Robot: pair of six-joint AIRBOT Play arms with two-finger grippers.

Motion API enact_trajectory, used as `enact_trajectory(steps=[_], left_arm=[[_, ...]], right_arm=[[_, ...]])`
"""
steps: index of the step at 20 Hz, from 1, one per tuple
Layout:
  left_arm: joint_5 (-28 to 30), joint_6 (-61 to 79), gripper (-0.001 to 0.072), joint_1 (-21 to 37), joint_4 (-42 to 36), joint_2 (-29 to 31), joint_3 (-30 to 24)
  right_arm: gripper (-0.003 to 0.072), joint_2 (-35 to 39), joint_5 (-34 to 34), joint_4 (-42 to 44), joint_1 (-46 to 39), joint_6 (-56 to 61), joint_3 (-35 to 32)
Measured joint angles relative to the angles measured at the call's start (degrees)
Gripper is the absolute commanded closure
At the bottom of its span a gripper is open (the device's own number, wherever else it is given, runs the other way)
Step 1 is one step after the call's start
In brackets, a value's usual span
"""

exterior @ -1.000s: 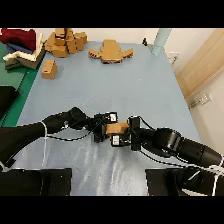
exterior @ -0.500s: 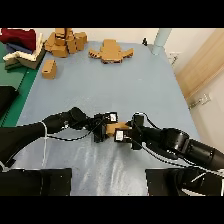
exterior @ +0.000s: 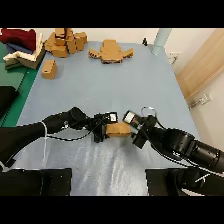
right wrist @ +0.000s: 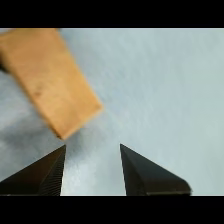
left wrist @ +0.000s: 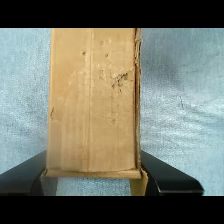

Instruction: Fold the box.

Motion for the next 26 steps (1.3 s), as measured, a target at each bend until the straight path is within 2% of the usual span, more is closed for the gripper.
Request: enact_trajectory(steps=[5, 10, 21, 26], left_arm=[[0.0, 0.02, 0.0385, 0.0, 0.0, 0.0, 0.0], [0.02, -0.83, 0.0385, 0.0, 0.02, 0.04, 0.0], [1.84, -12.41, 0.0385, 7.82, 0.0, 2.16, 0.63], [4.02, -20.28, 0.0385, 17.49, 4.44, 2.29, 1.57]], right_arm=[[0.0139, 0.02, -6.91, -3.61, -1.79, 35.93, 0.0], [0.0139, 0.04, -8.72, -3.26, -3.58, 53.68, 0.02], [0.014, 0.0, -8.83, -4.83, -4.35, 61.61, 0.02], [0.014, -0.07, -8.85, -5.81, -4.39, 62.79, 0.02]])
